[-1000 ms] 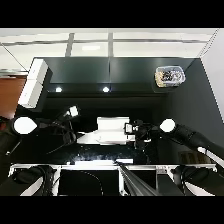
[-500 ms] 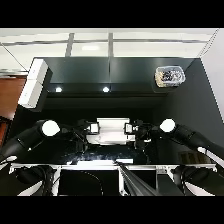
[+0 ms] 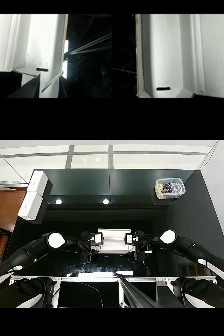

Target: Fold the box and place the chain.

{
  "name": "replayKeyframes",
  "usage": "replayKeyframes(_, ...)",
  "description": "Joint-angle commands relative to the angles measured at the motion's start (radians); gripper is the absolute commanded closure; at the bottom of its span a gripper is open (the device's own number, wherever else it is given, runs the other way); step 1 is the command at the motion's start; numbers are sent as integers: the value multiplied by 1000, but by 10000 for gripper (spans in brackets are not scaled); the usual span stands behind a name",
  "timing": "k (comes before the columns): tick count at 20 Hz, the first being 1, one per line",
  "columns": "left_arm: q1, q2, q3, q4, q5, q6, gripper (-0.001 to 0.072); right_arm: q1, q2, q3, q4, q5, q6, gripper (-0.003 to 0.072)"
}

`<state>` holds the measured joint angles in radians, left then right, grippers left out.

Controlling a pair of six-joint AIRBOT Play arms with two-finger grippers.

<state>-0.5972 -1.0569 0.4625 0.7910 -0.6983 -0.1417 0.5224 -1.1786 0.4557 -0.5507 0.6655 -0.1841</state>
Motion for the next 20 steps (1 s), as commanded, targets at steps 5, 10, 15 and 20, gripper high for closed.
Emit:
replayKeyframes(5,3,9,7,71,5,-1,412,1,0,0,-1,4,-3,258)
replayKeyframes(10,5,11,15,141,8,0,175,1,0,0,-1,4,-3,258)
replayKeyframes(15,5,10,15,142,11,0,175,1,0,0,-1,4,-3,258)
replayKeyframes(20,-5,-1,15,98,11,0,237,1,0,0,-1,4,-3,258)
